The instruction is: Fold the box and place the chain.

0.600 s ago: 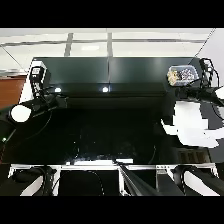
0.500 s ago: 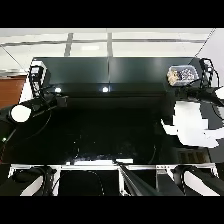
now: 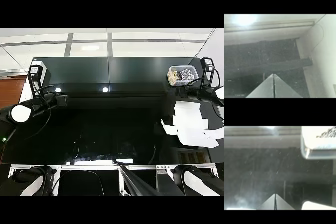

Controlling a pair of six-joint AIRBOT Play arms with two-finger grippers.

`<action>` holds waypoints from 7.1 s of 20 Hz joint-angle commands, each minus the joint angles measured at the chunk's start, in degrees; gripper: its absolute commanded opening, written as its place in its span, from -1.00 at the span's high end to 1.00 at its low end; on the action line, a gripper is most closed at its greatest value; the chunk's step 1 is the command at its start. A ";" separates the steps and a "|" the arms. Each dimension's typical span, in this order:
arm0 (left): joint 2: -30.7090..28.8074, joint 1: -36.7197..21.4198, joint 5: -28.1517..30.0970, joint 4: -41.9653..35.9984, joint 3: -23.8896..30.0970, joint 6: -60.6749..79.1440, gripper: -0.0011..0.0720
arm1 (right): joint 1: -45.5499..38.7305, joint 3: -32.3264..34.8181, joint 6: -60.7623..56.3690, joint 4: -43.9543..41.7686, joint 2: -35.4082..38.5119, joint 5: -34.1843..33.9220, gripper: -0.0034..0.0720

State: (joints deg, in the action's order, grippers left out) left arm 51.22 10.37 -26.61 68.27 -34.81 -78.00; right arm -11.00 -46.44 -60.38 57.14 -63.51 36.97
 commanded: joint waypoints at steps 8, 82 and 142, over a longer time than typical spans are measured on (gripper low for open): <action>0.02 0.00 0.11 0.00 0.00 0.00 0.90 | 0.15 0.02 -0.07 -12.44 0.02 -11.98 0.88; 56.57 5.64 -63.04 -34.23 -38.25 39.87 0.03 | 24.06 24.09 1.90 -35.47 11.96 -8.85 0.88; 34.12 18.43 -21.05 -25.51 -15.72 79.03 0.90 | 46.36 20.31 60.85 -7.39 3.10 -2.51 -0.87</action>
State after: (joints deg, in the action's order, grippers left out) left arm 85.32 28.75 -47.70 42.74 -50.54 1.02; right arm 35.24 -26.09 0.64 48.99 -60.36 35.20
